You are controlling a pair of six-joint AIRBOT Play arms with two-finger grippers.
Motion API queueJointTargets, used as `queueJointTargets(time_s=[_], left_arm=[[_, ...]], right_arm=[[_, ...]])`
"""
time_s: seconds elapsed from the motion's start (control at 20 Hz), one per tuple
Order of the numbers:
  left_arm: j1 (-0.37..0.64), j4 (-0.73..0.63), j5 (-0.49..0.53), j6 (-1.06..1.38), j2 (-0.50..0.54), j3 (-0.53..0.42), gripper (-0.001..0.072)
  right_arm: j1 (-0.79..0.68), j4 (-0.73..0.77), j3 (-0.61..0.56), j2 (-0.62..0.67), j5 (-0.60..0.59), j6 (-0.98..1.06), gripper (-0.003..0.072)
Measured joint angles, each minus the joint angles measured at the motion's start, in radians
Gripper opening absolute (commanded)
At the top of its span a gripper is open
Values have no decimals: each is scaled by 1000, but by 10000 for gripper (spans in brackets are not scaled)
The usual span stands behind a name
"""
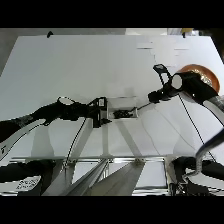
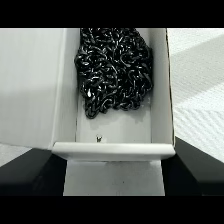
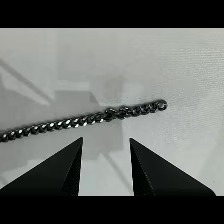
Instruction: Fold the box and place the chain.
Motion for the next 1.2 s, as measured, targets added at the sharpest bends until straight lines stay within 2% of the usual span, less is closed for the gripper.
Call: queueJointTargets(time_s=[0.7, 0.9, 1.05, 1.2], left_arm=[[0, 0, 0, 0, 0, 0, 14], [0, 0, 0, 0, 0, 0, 14], [0, 0, 0, 0, 0, 0, 14], [0, 0, 0, 0, 0, 0, 14]], right_arm=[[0, -19, -15, -51, -66, 105, 329], [0, -19, -15, -67, -66, 109, 216], [0, -19, -15, -72, -60, 109, 37], [0, -19, -14, -72, -48, 97, 18]])
